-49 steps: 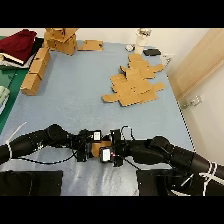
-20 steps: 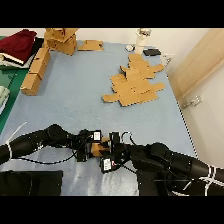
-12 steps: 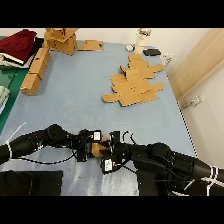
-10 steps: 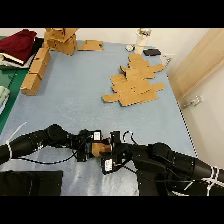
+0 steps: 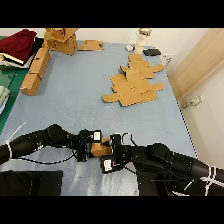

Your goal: Fold the box.

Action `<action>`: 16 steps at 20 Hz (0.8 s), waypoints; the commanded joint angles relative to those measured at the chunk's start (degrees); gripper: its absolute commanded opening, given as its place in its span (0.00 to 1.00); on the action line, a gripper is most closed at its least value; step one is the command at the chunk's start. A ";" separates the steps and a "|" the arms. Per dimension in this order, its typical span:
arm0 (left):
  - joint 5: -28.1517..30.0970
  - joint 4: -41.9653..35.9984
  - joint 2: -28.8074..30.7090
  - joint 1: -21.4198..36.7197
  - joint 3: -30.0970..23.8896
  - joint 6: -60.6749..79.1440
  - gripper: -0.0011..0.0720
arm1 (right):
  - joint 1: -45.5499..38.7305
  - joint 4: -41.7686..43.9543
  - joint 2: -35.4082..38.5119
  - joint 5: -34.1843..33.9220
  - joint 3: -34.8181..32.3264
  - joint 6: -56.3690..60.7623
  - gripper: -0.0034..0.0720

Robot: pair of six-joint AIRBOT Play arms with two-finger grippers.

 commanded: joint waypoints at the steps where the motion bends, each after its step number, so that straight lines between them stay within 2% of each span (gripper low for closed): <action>1: 0.00 0.02 0.02 0.02 0.04 0.00 0.85 | 0.07 -4.13 -1.40 1.66 -0.04 1.60 0.69; 4: 0.00 0.02 0.02 0.02 0.07 0.00 0.85 | 0.07 -9.42 -1.29 2.45 0.22 5.42 0.68; 5: 0.00 0.02 0.02 0.02 0.04 0.02 0.85 | 0.09 -10.64 -1.09 2.32 0.22 6.62 0.64; 6: 0.02 0.02 0.02 0.02 0.07 0.02 0.85 | 0.11 -11.15 -0.63 2.32 0.22 6.95 0.60; 16: 0.00 0.02 0.02 0.02 0.04 0.00 0.85 | 0.07 -12.92 4.59 0.76 0.22 7.04 0.57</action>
